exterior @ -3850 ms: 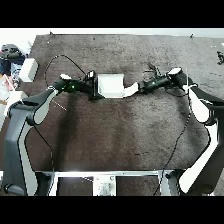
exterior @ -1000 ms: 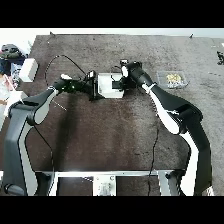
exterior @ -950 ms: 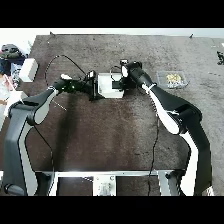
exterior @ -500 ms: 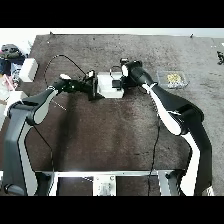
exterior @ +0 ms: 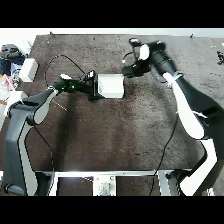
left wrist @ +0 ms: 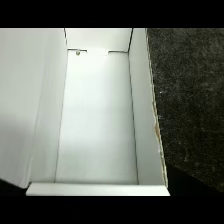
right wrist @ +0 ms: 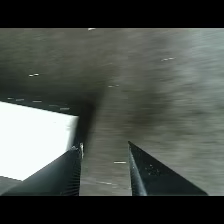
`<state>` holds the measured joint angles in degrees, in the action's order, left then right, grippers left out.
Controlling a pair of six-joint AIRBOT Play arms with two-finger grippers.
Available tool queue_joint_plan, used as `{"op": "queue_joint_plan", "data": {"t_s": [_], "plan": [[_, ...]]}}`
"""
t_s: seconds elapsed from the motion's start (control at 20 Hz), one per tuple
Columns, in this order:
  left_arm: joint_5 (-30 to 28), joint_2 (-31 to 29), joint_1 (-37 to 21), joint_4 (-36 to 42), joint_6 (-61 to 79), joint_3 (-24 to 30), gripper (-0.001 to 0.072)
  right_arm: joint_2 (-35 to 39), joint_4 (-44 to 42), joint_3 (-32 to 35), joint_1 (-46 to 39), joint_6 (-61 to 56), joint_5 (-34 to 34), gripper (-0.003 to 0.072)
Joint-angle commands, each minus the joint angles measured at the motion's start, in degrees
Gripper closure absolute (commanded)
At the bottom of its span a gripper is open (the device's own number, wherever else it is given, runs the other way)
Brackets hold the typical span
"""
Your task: Fold the box and place the chain.
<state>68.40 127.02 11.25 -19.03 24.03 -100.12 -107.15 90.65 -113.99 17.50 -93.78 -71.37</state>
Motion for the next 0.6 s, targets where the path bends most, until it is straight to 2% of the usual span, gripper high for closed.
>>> {"op": "queue_joint_plan", "data": {"t_s": [0.0,0.3,0.35,0.4,0.55], "plan": [[-0.04,-0.02,-0.04,0.02,-0.04,0.00,0.0357,3.69,0.85,-0.02,-8.00,7.06,-0.63,0.0341],[-0.04,0.00,-0.04,0.02,-0.04,0.00,0.0357,1.11,0.59,0.13,-24.52,7.65,-0.11,0.0344],[-0.04,0.00,-0.04,0.02,-0.04,0.00,0.0357,0.07,0.59,0.13,-26.27,7.67,-0.04,0.0367],[-0.04,0.00,-0.04,0.02,-0.07,0.00,0.0356,-1.14,0.59,0.13,-27.82,7.67,0.22,0.0465],[-0.02,0.00,-0.04,0.02,-0.07,0.00,0.0357,-4.15,0.61,0.13,-30.32,7.65,2.10,0.0462]]}}
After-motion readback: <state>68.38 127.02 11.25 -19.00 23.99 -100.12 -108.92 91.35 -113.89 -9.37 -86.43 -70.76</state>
